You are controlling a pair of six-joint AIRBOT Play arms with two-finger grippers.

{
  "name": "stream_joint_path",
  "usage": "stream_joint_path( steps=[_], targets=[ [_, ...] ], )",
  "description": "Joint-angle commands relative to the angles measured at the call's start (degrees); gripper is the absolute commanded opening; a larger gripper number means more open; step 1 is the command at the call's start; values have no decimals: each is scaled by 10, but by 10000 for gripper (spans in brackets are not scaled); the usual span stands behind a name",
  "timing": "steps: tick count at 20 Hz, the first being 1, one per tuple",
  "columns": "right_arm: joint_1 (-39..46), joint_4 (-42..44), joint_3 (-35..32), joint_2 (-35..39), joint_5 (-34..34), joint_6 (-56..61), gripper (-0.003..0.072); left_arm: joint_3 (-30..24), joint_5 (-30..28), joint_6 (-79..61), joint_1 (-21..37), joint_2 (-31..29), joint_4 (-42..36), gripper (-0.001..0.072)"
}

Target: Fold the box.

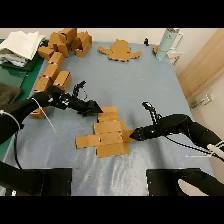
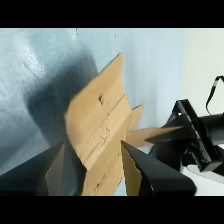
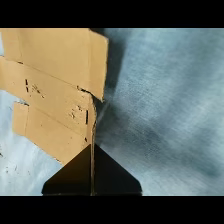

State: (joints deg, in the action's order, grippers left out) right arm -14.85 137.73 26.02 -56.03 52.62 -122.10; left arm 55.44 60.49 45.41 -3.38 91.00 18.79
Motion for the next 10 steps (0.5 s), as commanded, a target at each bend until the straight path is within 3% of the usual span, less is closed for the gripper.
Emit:
stream_joint_path(
  steps=[1,10],
  targets=[
    [-17,-5,-5,5,-20,2,4,29,13,-26,-5,54,-37,551],
    [-17,-10,-5,5,-23,2,4,34,68,-36,-21,69,-8,522]
  ],
)
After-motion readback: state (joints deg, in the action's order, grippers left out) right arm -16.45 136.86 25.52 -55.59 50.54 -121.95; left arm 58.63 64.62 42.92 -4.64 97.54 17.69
